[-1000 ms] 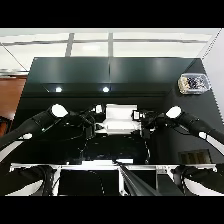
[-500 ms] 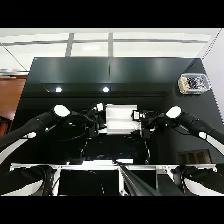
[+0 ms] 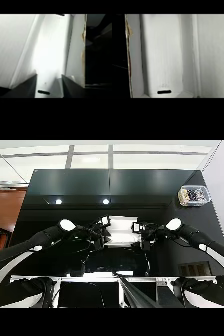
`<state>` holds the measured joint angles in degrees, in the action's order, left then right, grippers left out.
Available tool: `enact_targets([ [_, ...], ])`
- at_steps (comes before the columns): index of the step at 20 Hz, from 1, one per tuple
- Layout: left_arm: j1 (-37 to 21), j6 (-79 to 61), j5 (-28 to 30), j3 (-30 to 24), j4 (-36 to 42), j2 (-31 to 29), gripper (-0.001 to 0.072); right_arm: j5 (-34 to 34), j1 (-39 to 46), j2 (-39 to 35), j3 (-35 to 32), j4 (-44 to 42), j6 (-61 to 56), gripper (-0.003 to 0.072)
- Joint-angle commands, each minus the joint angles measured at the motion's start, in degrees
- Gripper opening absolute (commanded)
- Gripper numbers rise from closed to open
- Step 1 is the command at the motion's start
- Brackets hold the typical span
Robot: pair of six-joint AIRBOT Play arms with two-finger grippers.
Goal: Fold the box and place the chain.
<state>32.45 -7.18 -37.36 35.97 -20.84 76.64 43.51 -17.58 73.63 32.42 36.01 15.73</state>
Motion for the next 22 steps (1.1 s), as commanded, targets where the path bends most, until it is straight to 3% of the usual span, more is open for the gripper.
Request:
enact_targets([
  [1, 0.3, -0.1, 1.0, 0.0, 0.3, 0.1, 0.0443, 0.0, 0.0, 0.0, 0.0, 0.0, 0.0, 0.0345],
  [3, 0.3, 0.1, 1.0, 0.0, 0.4, 0.1, 0.0421, 0.0, 0.0, 0.0, 0.0, 0.0, 0.0, 0.0345],
  [4, 0.3, 0.1, 0.8, 0.0, 0.3, 0.1, 0.0311, 0.0, 0.0, 0.0, 0.0, 0.0, 0.0, 0.0345],
  [7, 0.3, 0.1, 0.8, 0.0, 0.3, 0.1, 0.0287, 0.0, 0.0, 0.0, 0.0, 0.0, 0.0, 0.0345],
  [9, 0.0, 0.1, 1.1, 0.0, 0.1, -0.3, 0.0162, 0.0, 0.0, 0.0, 0.0, 0.0, 0.0, 0.0345],
  [10, -0.3, 0.1, 1.0, 0.0, -0.1, -0.9, 0.0161, 0.0, 0.0, 0.0, 0.0, 0.0, 0.0, 0.0345],
  [11, -0.9, 0.5, 0.5, 0.0, -1.3, -1.9, 0.0039, 0.0, 0.0, 0.0, 0.0, 0.0, 0.0, 0.0345],
  [17, -12.0, 25.4, -1.0, -0.1, -16.5, -17.9, 0.003, 0.0, 0.0, 0.0, 0.0, 0.0, 0.0, 0.0345],
  [19, -17.6, 41.4, -2.1, -0.2, -21.3, -21.3, 0.0029, 0.0, 0.0, 0.0, 0.0, 0.0, 0.0, 0.0345],
  [22, -27.5, 76.0, -9.7, -1.6, -25.9, -20.0, 0.003, 0.0, 0.0, 0.0, 0.0, 0.0, 0.0, 0.0345],
])
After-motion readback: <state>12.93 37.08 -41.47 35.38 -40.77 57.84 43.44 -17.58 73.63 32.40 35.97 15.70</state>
